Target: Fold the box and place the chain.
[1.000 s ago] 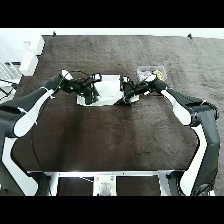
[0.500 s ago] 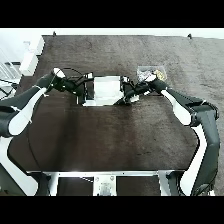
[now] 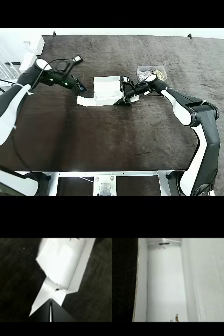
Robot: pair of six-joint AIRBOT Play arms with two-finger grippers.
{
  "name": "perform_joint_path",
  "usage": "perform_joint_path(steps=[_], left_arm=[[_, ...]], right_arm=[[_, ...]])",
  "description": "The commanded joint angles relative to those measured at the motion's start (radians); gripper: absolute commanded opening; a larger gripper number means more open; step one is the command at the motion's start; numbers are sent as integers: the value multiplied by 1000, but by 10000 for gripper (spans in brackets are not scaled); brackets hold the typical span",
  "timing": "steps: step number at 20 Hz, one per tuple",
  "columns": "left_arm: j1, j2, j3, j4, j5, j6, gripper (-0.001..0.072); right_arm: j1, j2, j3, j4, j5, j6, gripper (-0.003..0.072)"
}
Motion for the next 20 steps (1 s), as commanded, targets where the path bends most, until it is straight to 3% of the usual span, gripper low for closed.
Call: perform_joint_path(steps=[1, 4, 7, 12, 20], left_arm=[[30, 130, -82, 21, 93, -325, 16], [92, 233, -178, 28, 122, -488, 18], [147, 236, -233, 40, 78, -601, 18], [170, 206, -292, 39, 90, -682, 19], [170, 77, -292, -18, 63, -701, 19]], right_arm=[[1, 0, 0, 0, 1, 0, 456], [1, 0, 0, 0, 1, 0, 456], [1, 0, 0, 0, 0, 0, 456], [1, 0, 0, 0, 0, 0, 456], [1, 0, 0, 0, 0, 0, 457]])
